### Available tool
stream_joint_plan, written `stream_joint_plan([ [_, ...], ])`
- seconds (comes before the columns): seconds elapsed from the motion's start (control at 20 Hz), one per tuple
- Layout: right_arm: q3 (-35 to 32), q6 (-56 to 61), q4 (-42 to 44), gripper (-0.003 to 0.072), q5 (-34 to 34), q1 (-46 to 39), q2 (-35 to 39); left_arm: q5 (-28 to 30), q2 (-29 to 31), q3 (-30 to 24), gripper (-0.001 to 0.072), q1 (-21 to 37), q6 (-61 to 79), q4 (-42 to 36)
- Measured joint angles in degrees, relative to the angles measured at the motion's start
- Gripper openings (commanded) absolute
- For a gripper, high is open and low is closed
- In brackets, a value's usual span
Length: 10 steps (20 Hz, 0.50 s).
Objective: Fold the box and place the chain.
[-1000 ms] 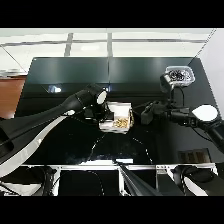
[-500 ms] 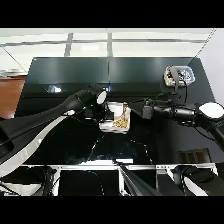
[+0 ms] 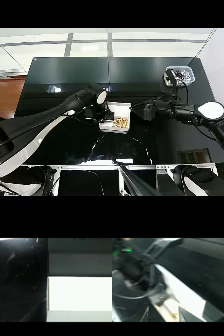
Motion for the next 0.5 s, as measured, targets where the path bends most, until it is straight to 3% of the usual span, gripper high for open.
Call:
stream_joint_plan([
  [0.1,0.0,0.2,-2.0,0.0441,-0.8,-1.4,0.0,-0.1,-0.1,0.0,0.0034,0.0,0.0,0.0],
  [0.15,0.0,0.2,-2.9,0.0441,-1.0,-1.9,0.0,-0.2,-0.1,0.1,0.0081,0.0,0.0,0.0],
  [0.2,0.0,0.2,-3.6,0.0441,-1.2,-2.3,0.0,-0.4,-0.1,0.3,0.0264,-0.1,0.0,0.0],
  [0.25,0.0,0.2,-4.3,0.0441,-1.3,-2.5,0.0,-1.1,0.1,0.6,0.0505,-0.2,0.0,0.0],
  [0.3,0.0,0.2,-5.0,0.0441,-1.3,-2.7,0.0,-1.6,0.5,1.0,0.058,-0.4,0.0,0.1],
  [0.5,0.0,0.3,-6.5,0.0441,-1.5,-3.1,0.0,-2.8,4.5,2.0,0.058,-1.3,0.5,2.1],
])
